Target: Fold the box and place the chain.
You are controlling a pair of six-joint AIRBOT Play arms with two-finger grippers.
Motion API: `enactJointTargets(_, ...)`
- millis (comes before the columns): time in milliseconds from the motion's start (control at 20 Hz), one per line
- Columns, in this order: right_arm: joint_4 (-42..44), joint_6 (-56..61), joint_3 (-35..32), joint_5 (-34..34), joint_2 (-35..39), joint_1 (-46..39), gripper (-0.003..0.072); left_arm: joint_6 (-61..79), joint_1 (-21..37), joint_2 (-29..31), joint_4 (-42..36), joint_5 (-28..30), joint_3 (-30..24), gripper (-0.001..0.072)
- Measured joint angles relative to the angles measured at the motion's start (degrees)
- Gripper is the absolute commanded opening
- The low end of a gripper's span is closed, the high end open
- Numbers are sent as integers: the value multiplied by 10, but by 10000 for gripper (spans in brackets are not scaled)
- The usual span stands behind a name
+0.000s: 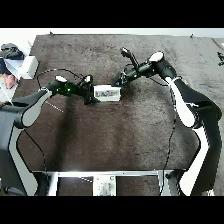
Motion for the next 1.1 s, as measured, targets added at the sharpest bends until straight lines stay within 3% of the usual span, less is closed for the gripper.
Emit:
enactJointTargets(150, -14, -23, 0, -2, 0, 11, 290, 0, 0, 0, 0, 0, 0, 466)
enactJointTargets(200, -21, -31, 0, -5, 0, 15, 370, 0, 0, 0, 0, 0, 0, 466)
enactJointTargets(250, -26, -40, 0, -6, 0, 19, 393, 0, 0, 0, 0, 0, 0, 466)
enactJointTargets(600, -55, -73, 0, -19, 0, 36, 383, 0, 0, 0, 0, 0, 0, 466)
enactJointTargets(700, -70, -76, 0, -25, 0, 39, 323, 0, 0, 0, 0, 0, 0, 466)
enactJointTargets(1050, -97, -78, 0, -54, 0, 44, 320, -1, 0, 0, -1, 1, 0, 467)
enactJointTargets(1100, -97, -79, 0, -58, 2, 45, 242, -1, 0, 0, -1, 1, 0, 466)
